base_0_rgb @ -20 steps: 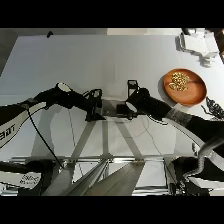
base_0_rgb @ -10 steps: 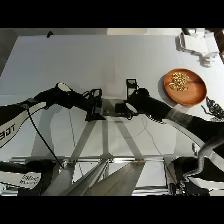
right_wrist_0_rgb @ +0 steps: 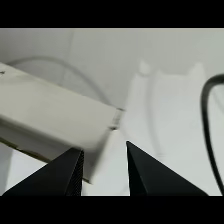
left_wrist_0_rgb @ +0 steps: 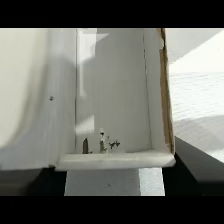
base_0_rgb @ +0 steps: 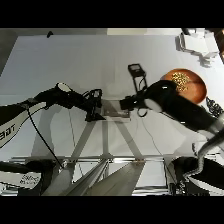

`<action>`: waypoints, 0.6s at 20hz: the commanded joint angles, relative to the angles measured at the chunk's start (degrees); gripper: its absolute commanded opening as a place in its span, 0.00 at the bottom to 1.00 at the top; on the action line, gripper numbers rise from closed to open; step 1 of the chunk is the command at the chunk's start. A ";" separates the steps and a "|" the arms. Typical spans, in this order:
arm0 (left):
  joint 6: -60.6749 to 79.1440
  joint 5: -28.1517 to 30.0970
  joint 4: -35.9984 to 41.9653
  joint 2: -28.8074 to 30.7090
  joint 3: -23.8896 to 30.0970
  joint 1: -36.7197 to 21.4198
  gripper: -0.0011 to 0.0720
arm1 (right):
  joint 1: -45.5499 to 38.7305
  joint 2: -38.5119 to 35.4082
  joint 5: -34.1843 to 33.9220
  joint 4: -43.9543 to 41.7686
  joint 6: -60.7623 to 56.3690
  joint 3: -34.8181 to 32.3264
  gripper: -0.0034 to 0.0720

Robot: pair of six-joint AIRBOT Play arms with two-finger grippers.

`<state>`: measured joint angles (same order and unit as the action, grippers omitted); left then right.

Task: Fold the box and place the chain.

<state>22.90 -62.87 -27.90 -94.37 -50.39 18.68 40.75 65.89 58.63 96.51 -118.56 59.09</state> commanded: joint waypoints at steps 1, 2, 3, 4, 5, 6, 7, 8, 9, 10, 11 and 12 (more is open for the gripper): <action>-0.04 0.04 0.00 0.00 -0.02 -0.02 0.17 | -7.93 -6.27 1.11 -0.13 11.30 0.00 0.44; -0.04 0.04 0.00 0.00 -0.02 -0.02 0.17 | -12.28 -6.67 1.09 -0.13 13.92 0.00 0.44; -0.04 0.07 0.00 0.00 -0.02 -0.02 0.17 | -17.59 -6.51 0.44 -0.15 16.48 0.00 0.46; -0.04 0.04 0.00 0.00 -0.02 -0.02 0.17 | -23.12 -5.81 -1.11 -0.31 18.80 0.00 0.64; -0.04 0.04 0.00 0.00 -0.02 -0.02 0.17 | -28.11 -4.85 -3.15 -0.48 20.76 0.00 0.83; -0.04 0.04 0.00 0.00 -0.02 -0.02 0.17 | -33.20 -3.41 -5.81 -0.61 22.58 0.00 0.85; -0.04 0.04 0.00 0.00 -0.02 -0.02 0.17 | -37.05 -1.84 -8.50 -0.61 23.37 0.00 0.85; -0.04 0.07 0.00 0.00 -0.02 -0.02 0.17 | -40.44 0.11 -11.87 -0.76 23.85 0.00 0.85; -0.04 0.04 0.00 0.00 -0.02 -0.02 0.17 | -42.95 2.21 -14.84 -0.85 24.44 0.02 0.86; -0.04 0.04 0.00 0.00 -0.02 -0.02 0.17 | -45.05 4.90 -17.57 -0.85 24.44 0.33 0.87; -0.04 0.07 0.00 0.00 -0.02 -0.02 0.17 | -46.58 7.80 -18.93 -0.85 24.46 1.33 0.87; -0.04 0.04 0.00 0.00 -0.02 -0.02 0.17 | -47.91 11.39 -19.39 -0.90 24.52 3.21 0.87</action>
<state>22.83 -62.85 -27.90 -94.37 -50.39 18.68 -0.73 70.61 45.30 95.81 -96.07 60.23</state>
